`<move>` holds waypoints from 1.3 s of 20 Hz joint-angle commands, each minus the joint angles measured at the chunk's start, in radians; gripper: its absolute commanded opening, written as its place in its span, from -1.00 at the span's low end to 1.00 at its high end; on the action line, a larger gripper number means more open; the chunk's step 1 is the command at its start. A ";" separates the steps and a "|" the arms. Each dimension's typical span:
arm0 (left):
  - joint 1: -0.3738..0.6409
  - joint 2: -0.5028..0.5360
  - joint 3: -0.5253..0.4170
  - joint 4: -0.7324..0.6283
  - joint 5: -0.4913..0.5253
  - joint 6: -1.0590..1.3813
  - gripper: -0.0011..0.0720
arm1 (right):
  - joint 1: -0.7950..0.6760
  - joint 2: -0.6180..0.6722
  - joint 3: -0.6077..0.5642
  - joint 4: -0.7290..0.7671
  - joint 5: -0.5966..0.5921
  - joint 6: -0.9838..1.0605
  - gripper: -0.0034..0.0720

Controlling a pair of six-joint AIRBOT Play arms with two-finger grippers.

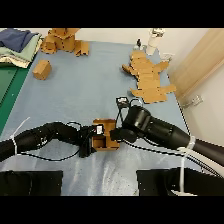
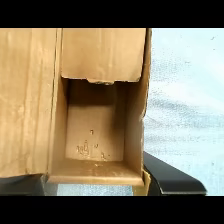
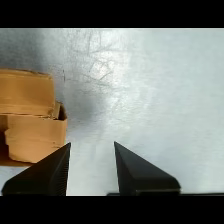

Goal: Fold the box.

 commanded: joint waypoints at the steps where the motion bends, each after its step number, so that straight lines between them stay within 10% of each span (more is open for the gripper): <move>1: 0.000 0.000 0.000 0.001 0.000 0.000 0.65 | -0.095 0.054 -0.032 -0.056 -0.058 -0.095 0.15; 6: 0.000 0.000 0.000 0.001 0.000 0.000 0.65 | -0.492 0.029 -0.115 0.263 0.253 -0.411 -0.12; 7: 0.000 0.000 0.000 0.001 0.000 0.000 0.65 | -0.548 0.013 -0.116 0.417 0.266 -0.519 -0.04; 8: 0.000 0.000 0.000 0.001 0.000 0.000 0.65 | -0.566 0.007 -0.117 0.522 0.264 -0.589 0.45; 10: 0.000 0.000 0.000 0.001 0.000 0.000 0.65 | -0.534 0.014 -0.117 0.603 0.266 -0.641 0.54; 26: 0.000 0.000 0.000 0.002 0.000 0.000 0.65 | -0.048 -0.048 -0.177 0.296 0.351 0.018 0.54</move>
